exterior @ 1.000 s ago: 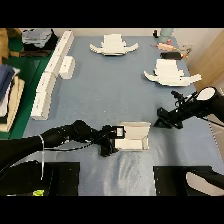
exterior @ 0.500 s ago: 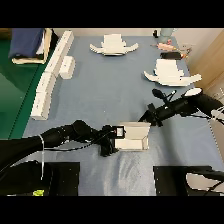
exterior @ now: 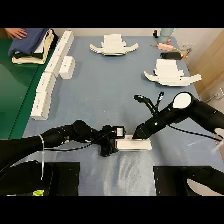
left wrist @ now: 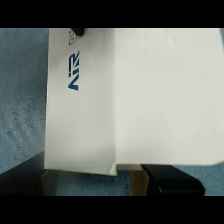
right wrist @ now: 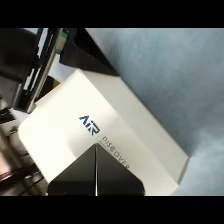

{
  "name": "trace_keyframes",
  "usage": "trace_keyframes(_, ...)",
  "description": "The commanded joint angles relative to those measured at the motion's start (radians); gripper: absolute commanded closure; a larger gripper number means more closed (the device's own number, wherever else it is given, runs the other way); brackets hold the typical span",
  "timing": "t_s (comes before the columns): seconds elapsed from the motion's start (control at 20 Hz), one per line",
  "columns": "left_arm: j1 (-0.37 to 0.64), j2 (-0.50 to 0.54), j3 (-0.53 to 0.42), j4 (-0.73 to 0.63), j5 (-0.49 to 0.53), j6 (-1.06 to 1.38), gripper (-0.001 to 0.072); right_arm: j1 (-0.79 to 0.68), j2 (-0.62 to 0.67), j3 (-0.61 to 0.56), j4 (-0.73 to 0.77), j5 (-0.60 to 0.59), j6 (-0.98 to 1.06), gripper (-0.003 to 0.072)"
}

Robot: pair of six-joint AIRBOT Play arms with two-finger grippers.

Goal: Fold the box.

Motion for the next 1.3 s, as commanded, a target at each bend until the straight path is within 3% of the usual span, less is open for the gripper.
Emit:
trace_keyframes(0.0,0.000,-0.001,0.000,0.000,0.000,0.000,0.0185,0.087,0.129,-0.055,-0.096,-0.201,-0.062,0.0685)
trace_keyframes(0.4,0.000,-0.001,0.000,0.000,0.000,0.000,0.0184,0.282,0.407,-0.337,-0.112,-0.536,-0.202,0.0684)
trace_keyframes(0.6,0.000,-0.001,0.000,0.000,0.000,0.000,0.0184,0.362,0.435,-0.356,-0.168,-0.555,-0.203,0.0684)
trace_keyframes(0.7,0.000,-0.001,0.001,0.000,0.000,0.000,0.0185,0.381,0.426,-0.355,-0.200,-0.555,-0.204,0.0559)
trace_keyframes(0.75,0.000,-0.001,0.000,0.000,0.000,0.000,0.0185,0.382,0.425,-0.354,-0.227,-0.555,-0.213,0.0430)
trace_keyframes(0.85,0.000,-0.001,0.000,0.000,0.000,0.000,0.0185,0.382,0.425,-0.352,-0.252,-0.562,-0.323,0.0267)
trace_keyframes(0.9,0.000,-0.001,0.000,0.000,0.000,0.000,0.0185,0.382,0.425,-0.352,-0.260,-0.564,-0.370,0.0232)
trace_keyframes(1.0,0.000,-0.001,0.000,0.000,0.000,0.000,0.0185,0.382,0.424,-0.352,-0.283,-0.563,-0.416,0.0231)
trace_keyframes(1.1,0.000,-0.001,0.001,0.000,0.000,0.000,0.0185,0.383,0.424,-0.352,-0.285,-0.563,-0.460,0.0152)
trace_keyframes(1.2,0.000,-0.001,0.000,0.000,0.000,0.000,0.0185,0.395,0.424,-0.352,-0.285,-0.563,-0.496,0.0145)
trace_keyframes(1.25,0.000,-0.001,0.000,0.000,0.000,0.000,0.0185,0.406,0.420,-0.352,-0.286,-0.563,-0.501,0.0094)
